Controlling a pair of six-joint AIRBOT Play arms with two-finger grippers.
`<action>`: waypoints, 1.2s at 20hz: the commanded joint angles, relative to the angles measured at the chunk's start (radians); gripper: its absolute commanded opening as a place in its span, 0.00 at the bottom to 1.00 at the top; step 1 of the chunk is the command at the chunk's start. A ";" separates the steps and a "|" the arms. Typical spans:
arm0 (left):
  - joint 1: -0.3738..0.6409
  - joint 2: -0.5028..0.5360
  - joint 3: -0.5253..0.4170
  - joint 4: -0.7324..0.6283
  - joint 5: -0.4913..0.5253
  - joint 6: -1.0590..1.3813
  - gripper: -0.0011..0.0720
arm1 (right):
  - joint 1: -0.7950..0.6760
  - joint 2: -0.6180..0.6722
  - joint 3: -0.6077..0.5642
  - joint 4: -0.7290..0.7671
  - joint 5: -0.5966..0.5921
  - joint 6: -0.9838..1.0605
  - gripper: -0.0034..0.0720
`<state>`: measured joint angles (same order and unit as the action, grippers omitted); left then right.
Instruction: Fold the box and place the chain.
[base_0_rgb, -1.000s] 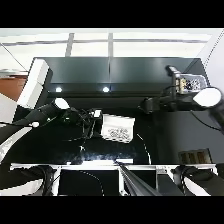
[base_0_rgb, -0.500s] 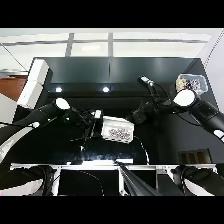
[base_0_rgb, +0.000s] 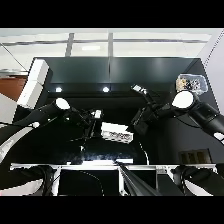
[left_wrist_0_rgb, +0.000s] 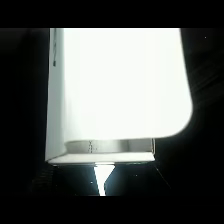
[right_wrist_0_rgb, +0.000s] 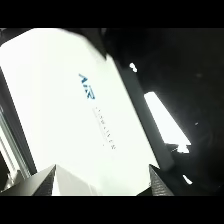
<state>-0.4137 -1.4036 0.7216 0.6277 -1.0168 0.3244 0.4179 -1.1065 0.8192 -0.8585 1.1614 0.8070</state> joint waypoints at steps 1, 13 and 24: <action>-0.001 -0.001 0.000 0.000 0.000 0.000 0.56 | 0.053 0.001 0.000 -0.084 -0.024 -0.007 0.99; -0.001 -0.001 0.000 0.000 0.000 0.000 0.56 | 0.145 0.001 0.000 -0.087 -0.053 0.012 0.67; -0.001 -0.001 0.000 0.000 0.000 0.000 0.56 | 0.150 0.002 0.001 -0.124 -0.027 0.062 0.39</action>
<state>-0.4137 -1.4036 0.7216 0.6277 -1.0164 0.3241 0.5663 -1.1057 0.8192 -0.9661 1.1336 0.8566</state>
